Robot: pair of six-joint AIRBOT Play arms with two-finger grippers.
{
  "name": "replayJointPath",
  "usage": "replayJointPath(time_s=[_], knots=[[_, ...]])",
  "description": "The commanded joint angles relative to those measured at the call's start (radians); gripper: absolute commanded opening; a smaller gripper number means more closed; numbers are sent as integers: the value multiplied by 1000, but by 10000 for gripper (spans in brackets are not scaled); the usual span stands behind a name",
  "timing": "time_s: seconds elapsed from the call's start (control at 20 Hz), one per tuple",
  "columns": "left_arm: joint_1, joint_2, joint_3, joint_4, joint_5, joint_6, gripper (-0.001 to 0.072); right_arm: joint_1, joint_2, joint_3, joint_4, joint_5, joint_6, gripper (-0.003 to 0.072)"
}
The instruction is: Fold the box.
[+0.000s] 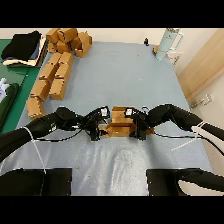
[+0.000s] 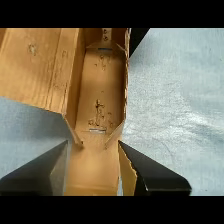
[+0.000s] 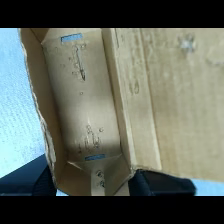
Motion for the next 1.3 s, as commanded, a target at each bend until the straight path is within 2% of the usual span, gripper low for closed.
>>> replayJointPath(time_s=[0.0, 0.05, 0.1, 0.45, 0.75, 0.8, 0.85, 0.9, 0.95, 1.15, 1.2, 1.25], knots=[[-6, -41, 10, -12, -18, 18, 363, -1, 0, 0, 0, -1, 0, 527], [-6, -46, 11, -11, -17, 19, 214, -1, 0, 0, 0, -1, 0, 527], [-9, -51, 15, -11, -16, 19, 176, -1, 0, 0, 0, -1, 0, 527], [-69, -128, 92, -11, 8, 18, 176, -1, 0, 0, 0, -1, 0, 527], [-69, -123, 94, -12, 25, 9, 179, -1, 0, 0, 0, -2, 0, 527], [-69, -122, 94, -11, 24, 6, 220, -1, 0, 0, 0, -2, 0, 527], [-69, -122, 94, -12, 25, 6, 483, -1, 0, 0, 0, -2, 0, 527], [-69, -122, 94, -12, 25, 5, 607, -1, 0, 0, 0, -2, 0, 527], [-69, -122, 94, -12, 25, 5, 587, -1, 0, 0, 0, -1, 0, 526], [-68, -122, 94, -8, 42, -34, 584, -1, 0, 0, 0, -2, 0, 527], [-67, -117, 94, 11, 51, -77, 365, -1, 0, 0, 0, -2, 0, 527], [-62, -99, 94, 82, 51, -131, 20, -1, 0, 0, 0, -2, 0, 527]])
